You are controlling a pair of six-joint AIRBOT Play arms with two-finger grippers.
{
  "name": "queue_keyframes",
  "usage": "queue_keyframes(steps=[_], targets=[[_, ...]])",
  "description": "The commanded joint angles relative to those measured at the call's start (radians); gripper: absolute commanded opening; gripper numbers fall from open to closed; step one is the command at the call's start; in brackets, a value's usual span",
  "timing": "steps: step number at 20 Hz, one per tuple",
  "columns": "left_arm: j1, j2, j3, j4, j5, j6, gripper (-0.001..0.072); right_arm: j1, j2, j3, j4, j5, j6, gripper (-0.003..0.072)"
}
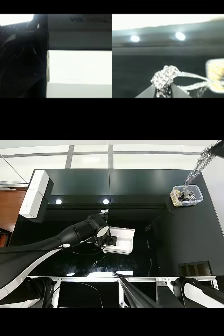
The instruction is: Fold the box and place the chain.
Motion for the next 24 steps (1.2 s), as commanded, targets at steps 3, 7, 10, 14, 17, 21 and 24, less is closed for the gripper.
queue_keyframes(steps=[3,7,10,14,17,21,24], targets=[[0.001,-0.001,-0.001,0.001,0.000,0.000,0.0026,0.122,0.165,-0.035,0.086,0.026,-0.043,0.0005],[0.001,-0.001,-0.001,0.000,0.000,0.000,0.0026,0.224,0.209,-0.035,0.078,0.092,-0.046,0.0006],[0.001,-0.001,-0.001,0.001,0.000,0.000,0.0026,0.283,0.212,-0.035,0.080,0.161,-0.045,0.0005],[0.001,-0.001,-0.001,0.000,0.000,0.000,0.0026,0.336,0.211,-0.035,0.175,0.218,-0.030,0.0005],[0.001,-0.001,-0.001,0.000,0.000,0.000,0.0026,0.338,0.212,-0.035,0.284,0.229,-0.030,0.0005],[0.001,-0.001,-0.001,0.000,0.000,0.000,0.0026,0.338,0.212,-0.035,0.319,0.256,-0.030,0.0005],[0.001,-0.001,-0.001,0.000,0.000,0.000,0.0026,0.338,0.212,-0.035,0.327,0.280,-0.030,0.0005]])
